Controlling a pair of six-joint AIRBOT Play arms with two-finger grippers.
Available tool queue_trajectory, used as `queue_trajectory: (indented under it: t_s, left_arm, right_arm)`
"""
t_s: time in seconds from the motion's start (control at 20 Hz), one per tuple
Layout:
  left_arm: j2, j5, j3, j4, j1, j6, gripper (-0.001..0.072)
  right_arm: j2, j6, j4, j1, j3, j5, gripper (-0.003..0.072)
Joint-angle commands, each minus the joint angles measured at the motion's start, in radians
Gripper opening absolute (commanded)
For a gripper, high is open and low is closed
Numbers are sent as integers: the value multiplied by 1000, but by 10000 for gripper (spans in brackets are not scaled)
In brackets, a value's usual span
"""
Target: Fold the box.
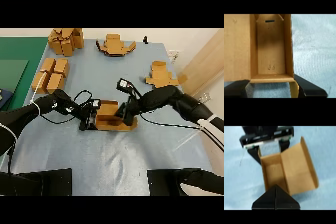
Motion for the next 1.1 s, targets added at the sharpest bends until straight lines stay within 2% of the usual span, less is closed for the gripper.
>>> queue_trajectory:
  t_s: [0.0, 0.1, 0.2, 0.35, 0.45, 0.55, 0.65, 0.85, 1.0, 1.05]
  left_arm:
    - [0, 1, 0, 29, 0, 1, 22]
    - [0, 3, 0, 29, 0, 1, 22]
    - [1, 17, 1, 29, 0, 1, 21]
    - [2, 38, 1, 29, 0, 1, 21]
    - [2, 44, 1, 29, 0, 1, 21]
    - [2, 50, 1, 29, 0, 1, 21]
    - [2, 51, 1, 29, 0, 1, 21]
    - [2, 52, 1, 29, 0, 1, 21]
    - [4, 53, 1, 30, 0, 1, 21]
    - [8, 52, 1, 34, 0, 1, 21]
  right_arm:
    - [-112, 19, 56, 63, 55, 201, 3]
    - [-235, 111, 5, 63, 172, 192, 3]
    - [-333, 204, -66, 63, 296, 127, 4]
    - [-463, 322, -155, 56, 441, -68, 3]
    - [-541, 354, -152, 42, 490, -230, 4]
    - [-587, 368, -152, 32, 504, -327, 3]
    - [-600, 367, -152, 32, 504, -358, 3]
    - [-566, 349, -161, 31, 518, -346, 3]
    - [-449, 320, -184, 27, 498, -355, 2]
    - [-378, 285, -177, 16, 449, -349, 2]
